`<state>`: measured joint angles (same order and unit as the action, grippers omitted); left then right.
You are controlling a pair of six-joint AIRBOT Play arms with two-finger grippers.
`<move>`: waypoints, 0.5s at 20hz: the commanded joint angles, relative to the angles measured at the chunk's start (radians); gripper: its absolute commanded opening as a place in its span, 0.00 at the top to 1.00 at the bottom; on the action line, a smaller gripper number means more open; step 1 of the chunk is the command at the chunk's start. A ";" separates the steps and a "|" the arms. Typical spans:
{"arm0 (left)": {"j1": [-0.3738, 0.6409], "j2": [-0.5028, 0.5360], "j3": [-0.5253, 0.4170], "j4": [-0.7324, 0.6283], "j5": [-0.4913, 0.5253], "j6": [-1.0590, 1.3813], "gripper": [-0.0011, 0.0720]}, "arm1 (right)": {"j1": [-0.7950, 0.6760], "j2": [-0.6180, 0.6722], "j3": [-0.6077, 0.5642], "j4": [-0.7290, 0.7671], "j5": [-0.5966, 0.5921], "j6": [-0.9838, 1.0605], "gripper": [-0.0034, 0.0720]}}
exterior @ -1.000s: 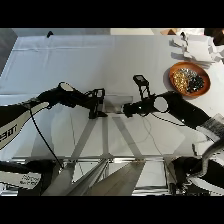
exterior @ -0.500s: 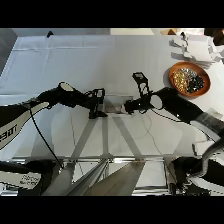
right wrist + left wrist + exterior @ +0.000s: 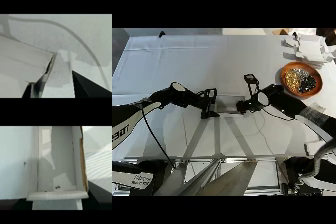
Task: Fold the box and place the chain.
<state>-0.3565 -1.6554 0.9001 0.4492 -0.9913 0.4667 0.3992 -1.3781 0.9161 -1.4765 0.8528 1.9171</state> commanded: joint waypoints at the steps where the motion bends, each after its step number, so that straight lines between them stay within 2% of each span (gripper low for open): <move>1: 0.000 0.000 0.000 0.000 0.000 0.000 0.61 | 0.001 -0.008 0.028 -0.026 0.036 0.048 0.28; 4: 0.000 0.000 0.000 0.000 0.000 0.000 0.61 | 0.004 -0.008 0.028 -0.016 0.068 0.048 0.27; 10: 0.000 0.000 0.000 0.000 0.000 0.000 0.61 | 0.051 -0.018 0.028 -0.019 0.048 0.055 0.28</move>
<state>-0.3565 -1.6554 0.9001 0.4496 -0.9916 0.4671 0.4332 -1.3891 0.9428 -1.4967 0.9005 1.9640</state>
